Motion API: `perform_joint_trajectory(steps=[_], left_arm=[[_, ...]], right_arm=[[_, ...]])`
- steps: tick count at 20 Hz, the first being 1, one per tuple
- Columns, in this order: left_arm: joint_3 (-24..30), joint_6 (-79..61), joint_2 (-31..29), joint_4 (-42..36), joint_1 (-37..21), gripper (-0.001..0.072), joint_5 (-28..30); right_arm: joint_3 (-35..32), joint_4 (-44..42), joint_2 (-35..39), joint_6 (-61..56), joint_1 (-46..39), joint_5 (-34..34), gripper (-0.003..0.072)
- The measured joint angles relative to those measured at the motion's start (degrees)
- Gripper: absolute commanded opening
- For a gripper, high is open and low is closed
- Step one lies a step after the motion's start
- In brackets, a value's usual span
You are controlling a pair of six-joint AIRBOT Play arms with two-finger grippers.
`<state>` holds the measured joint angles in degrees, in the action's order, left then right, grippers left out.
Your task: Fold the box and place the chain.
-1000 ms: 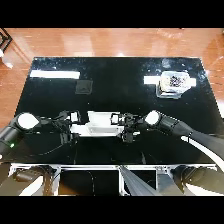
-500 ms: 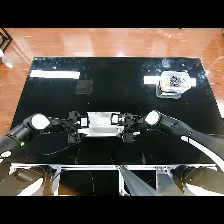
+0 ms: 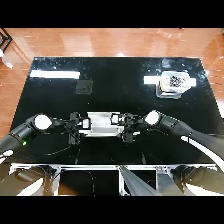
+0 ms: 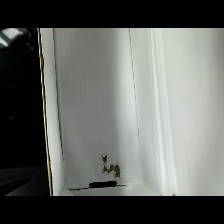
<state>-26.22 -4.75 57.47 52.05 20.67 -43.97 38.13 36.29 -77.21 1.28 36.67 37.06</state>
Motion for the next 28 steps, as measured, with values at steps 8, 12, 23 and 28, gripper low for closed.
perform_joint_trajectory(steps=[8,12,23,28], left_arm=[[0.0,0.4,0.1,-1.6,0.0,0.0316,-0.2],[0.0,0.4,0.4,-2.8,0.0,0.0301,-0.7],[0.0,0.5,3.0,-11.4,0.6,0.0138,0.1],[0.0,0.5,4.2,-12.0,1.6,0.0144,1.5]], right_arm=[[0.0,0.0,0.0,0.0,0.0,0.0,0.046],[0.0,0.0,0.0,0.0,0.0,0.0,0.046],[0.0,0.0,0.0,0.0,0.0,0.0,0.046],[0.0,0.0,0.0,0.0,0.0,0.0,0.046]])
